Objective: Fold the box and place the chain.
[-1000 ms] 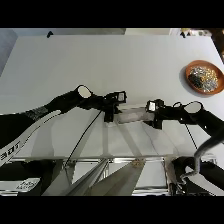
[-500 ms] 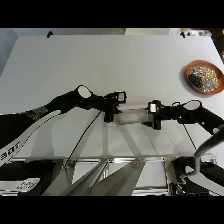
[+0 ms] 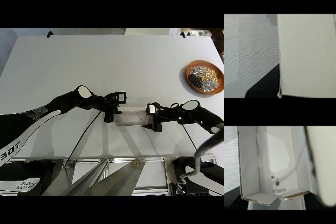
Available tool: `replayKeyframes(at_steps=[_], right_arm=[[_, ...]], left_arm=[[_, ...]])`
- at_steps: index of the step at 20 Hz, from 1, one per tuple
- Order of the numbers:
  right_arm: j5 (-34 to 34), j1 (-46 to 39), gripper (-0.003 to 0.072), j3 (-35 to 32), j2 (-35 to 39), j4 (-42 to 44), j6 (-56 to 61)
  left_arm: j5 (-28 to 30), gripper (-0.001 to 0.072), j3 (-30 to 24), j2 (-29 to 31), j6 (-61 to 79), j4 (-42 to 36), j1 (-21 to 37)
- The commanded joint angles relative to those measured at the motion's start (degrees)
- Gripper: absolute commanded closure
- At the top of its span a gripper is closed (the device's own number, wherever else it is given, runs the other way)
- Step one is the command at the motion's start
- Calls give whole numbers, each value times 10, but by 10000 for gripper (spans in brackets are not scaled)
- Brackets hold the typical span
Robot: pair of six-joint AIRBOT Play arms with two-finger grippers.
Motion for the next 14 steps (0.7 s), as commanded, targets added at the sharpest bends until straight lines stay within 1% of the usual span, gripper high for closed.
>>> replayKeyframes(at_steps=[1,3,8,9,10,12,13,14], right_arm=[[-3,1,49,0,-11,10,-25],[-3,1,50,0,-17,33,-37],[4,1,55,0,-30,36,-45],[5,1,74,0,-32,36,-45],[5,1,109,0,-34,34,-45],[3,0,120,0,-34,32,-45],[3,0,160,0,-34,32,-45],[2,0,170,0,-35,32,-45]], left_arm=[[1,696,0,0,0,0,0],[1,696,0,0,0,0,0],[1,696,0,0,0,0,0],[1,696,0,0,0,0,0],[1,696,0,0,0,0,0],[1,696,0,0,0,0,0],[1,696,0,0,0,0,0],[1,696,0,0,0,0,0]])
